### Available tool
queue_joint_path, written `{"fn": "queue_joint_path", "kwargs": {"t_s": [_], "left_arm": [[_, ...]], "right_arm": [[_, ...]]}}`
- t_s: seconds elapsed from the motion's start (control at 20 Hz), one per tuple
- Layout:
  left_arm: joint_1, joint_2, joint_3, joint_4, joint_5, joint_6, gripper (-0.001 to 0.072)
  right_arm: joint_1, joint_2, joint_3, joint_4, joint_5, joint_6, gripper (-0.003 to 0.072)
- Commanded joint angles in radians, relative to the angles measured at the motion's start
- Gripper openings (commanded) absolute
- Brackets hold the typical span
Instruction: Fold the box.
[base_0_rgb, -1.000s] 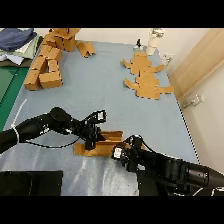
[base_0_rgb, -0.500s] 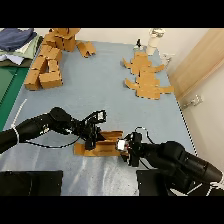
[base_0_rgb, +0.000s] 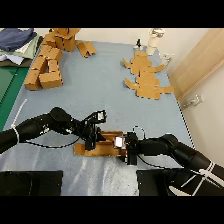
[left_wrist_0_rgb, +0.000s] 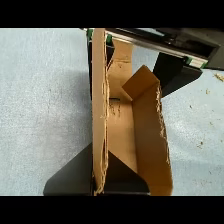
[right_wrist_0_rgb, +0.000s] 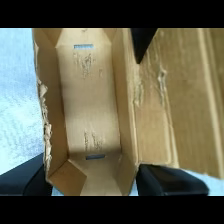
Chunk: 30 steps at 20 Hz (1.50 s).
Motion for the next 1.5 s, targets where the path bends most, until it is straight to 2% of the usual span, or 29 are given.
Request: {"fn": "queue_joint_path", "kwargs": {"t_s": [0.0,0.25,0.6,0.7,0.75,1.1,1.45], "left_arm": [[0.000,0.000,0.000,0.000,0.003,0.000,0.0014],[0.000,0.000,0.000,0.000,0.003,0.000,0.0014],[0.000,0.000,0.000,0.000,0.003,0.000,0.0014],[0.000,0.000,0.000,0.000,0.002,0.000,0.0014],[0.000,0.000,0.000,0.000,0.003,0.000,0.0014],[0.000,0.000,0.000,0.000,0.003,0.000,0.0014],[0.000,0.000,0.000,0.000,0.003,0.000,0.0014]], "right_arm": [[-0.007,-0.021,0.010,0.012,-0.007,-0.029,0.0720],[-0.006,-0.018,0.009,-0.005,-0.003,-0.030,0.0718],[-0.006,-0.085,0.009,-0.002,0.026,-0.031,0.0712],[-0.006,-0.084,0.010,-0.002,0.028,-0.030,0.0627],[-0.007,-0.084,0.010,-0.002,0.029,-0.030,0.0615],[-0.016,-0.013,0.010,-0.002,0.016,-0.030,0.0616],[-0.034,-0.016,0.009,0.022,0.006,-0.030,0.0627]]}}
